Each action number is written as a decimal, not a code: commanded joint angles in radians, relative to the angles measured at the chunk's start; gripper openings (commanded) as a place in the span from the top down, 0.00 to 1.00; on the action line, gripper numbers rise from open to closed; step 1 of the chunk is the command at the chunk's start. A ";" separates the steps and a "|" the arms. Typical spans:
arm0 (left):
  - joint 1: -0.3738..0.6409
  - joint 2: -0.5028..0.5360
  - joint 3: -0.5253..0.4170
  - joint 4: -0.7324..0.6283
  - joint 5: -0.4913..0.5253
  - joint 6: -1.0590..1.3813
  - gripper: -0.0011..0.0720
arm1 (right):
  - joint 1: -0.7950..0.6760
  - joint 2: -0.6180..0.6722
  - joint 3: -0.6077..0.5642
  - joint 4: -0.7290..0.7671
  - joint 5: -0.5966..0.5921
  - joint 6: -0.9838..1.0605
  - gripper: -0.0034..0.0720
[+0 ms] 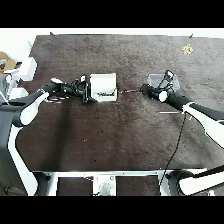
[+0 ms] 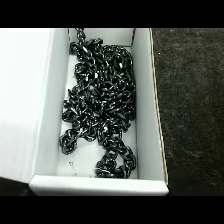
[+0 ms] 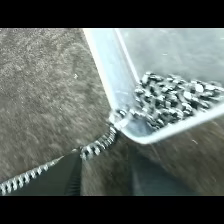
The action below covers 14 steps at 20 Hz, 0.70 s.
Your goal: Fold the box and place the chain.
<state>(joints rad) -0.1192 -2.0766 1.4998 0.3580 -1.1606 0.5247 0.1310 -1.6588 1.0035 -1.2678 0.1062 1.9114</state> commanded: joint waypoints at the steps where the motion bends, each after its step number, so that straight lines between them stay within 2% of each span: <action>1: 0.000 0.000 0.000 0.000 0.000 0.000 0.68 | 0.010 -0.036 0.029 0.054 -0.024 0.001 0.95; 4: 0.000 0.000 0.000 0.000 0.000 0.000 0.68 | 0.050 0.021 0.029 0.056 -0.024 -0.007 0.95; 8: 0.000 0.000 0.000 0.000 0.000 0.000 0.68 | 0.181 0.201 0.029 -0.027 -0.032 -0.007 0.95; 11: 0.000 0.000 0.000 0.000 0.000 0.000 0.68 | 0.294 0.306 0.029 -0.054 -0.101 -0.007 0.95; 14: 0.000 0.000 0.000 0.000 0.000 0.000 0.68 | 0.372 0.348 0.029 -0.044 -0.180 0.002 0.95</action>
<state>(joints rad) -0.1192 -2.0766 1.4998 0.3580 -1.1606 0.5243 0.4225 -1.3697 1.0317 -1.3052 0.0040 1.9041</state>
